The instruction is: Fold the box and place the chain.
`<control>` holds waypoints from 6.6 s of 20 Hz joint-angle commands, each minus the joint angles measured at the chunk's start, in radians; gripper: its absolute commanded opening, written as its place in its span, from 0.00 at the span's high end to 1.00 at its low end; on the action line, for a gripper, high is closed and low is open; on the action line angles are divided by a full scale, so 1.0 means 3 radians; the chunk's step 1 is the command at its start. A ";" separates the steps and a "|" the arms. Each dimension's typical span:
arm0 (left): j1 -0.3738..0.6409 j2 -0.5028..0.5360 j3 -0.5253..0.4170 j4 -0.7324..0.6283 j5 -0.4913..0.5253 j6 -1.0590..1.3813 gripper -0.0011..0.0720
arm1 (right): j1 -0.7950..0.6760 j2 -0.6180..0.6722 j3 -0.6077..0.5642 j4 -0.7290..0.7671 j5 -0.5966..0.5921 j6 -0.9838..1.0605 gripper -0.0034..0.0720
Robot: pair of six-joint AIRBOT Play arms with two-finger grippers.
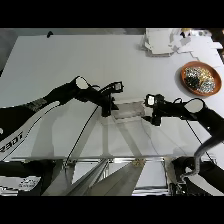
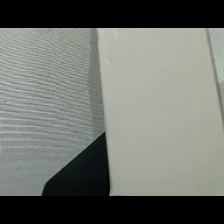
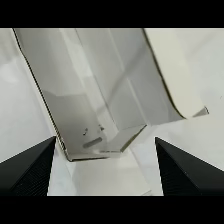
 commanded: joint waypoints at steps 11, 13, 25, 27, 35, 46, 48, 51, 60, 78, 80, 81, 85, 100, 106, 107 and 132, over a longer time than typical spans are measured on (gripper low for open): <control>-0.0001 0.0003 0.0001 0.0000 -0.0001 0.0003 0.97 | -0.0394 -0.0427 0.0102 0.0497 0.0495 -0.0787 0.03; -0.0001 0.0003 0.0001 0.0001 -0.0003 0.0003 0.97 | -0.0402 -0.0495 0.0109 0.0540 0.0524 -0.0924 0.03; -0.0001 0.0003 0.0001 0.0000 -0.0001 0.0003 0.97 | -0.0223 -0.0863 0.0206 0.0506 0.0687 -0.1169 0.05; -0.0001 0.0003 0.0001 0.0000 -0.0001 0.0003 0.97 | -0.0223 -0.0863 0.0205 0.0436 0.0696 -0.1069 0.06; -0.0001 0.0003 0.0001 0.0000 -0.0001 0.0003 0.97 | 0.0000 -0.0932 0.0195 0.0412 0.0589 -0.1011 0.11; -0.0001 0.0003 0.0001 0.0000 -0.0003 0.0003 0.97 | 0.0001 -0.1040 0.0196 0.0446 0.0565 -0.1010 0.10; -0.0001 0.0003 0.0001 0.0000 -0.0003 0.0003 0.97 | -0.0029 -0.1036 0.0196 0.0454 0.0651 -0.1006 0.03; -0.0001 0.0004 0.0001 0.0000 -0.0003 0.0003 0.97 | -0.0107 -0.1025 0.0196 0.0456 0.0788 -0.1006 0.03; -0.0001 0.0003 0.0001 0.0000 -0.0001 0.0003 0.97 | -0.0184 -0.1026 0.0262 0.0568 0.0860 -0.1008 0.01; -0.0001 0.0004 0.0001 0.0000 -0.0003 0.0003 0.97 | -0.0239 -0.0882 0.0262 0.0479 0.0769 -0.0772 0.00; -0.0001 0.0003 0.0001 0.0000 -0.0003 0.0003 0.97 | -0.0209 -0.0882 0.0262 0.0579 0.0740 -0.0782 0.01; -0.0001 0.0003 0.0001 0.0000 -0.0003 0.0003 0.97 | -0.0209 -0.0882 0.0264 0.0599 0.0724 -0.0796 0.01; -0.0001 0.0003 0.0001 0.0000 -0.0001 0.0003 0.97 | -0.0209 -0.0895 0.0266 0.0599 0.0680 -0.0978 0.05; -0.0001 0.0004 0.0001 0.0000 -0.0001 0.0003 0.97 | -0.0156 -0.1137 0.0262 0.0510 0.0563 -0.1445 0.35; -0.0001 0.0003 0.0001 0.0000 -0.0003 0.0003 0.97 | -0.0156 -0.1137 0.0261 0.0458 0.0565 -0.1443 0.36; -0.0001 0.0003 0.0001 0.0000 -0.0001 0.0003 0.97 | -0.0156 -0.1137 0.0261 0.0459 0.0565 -0.1443 0.41; -0.0001 0.0003 0.0001 0.0000 -0.0003 0.0003 0.97 | -0.0156 -0.1128 0.0262 0.0459 0.0570 -0.1442 0.41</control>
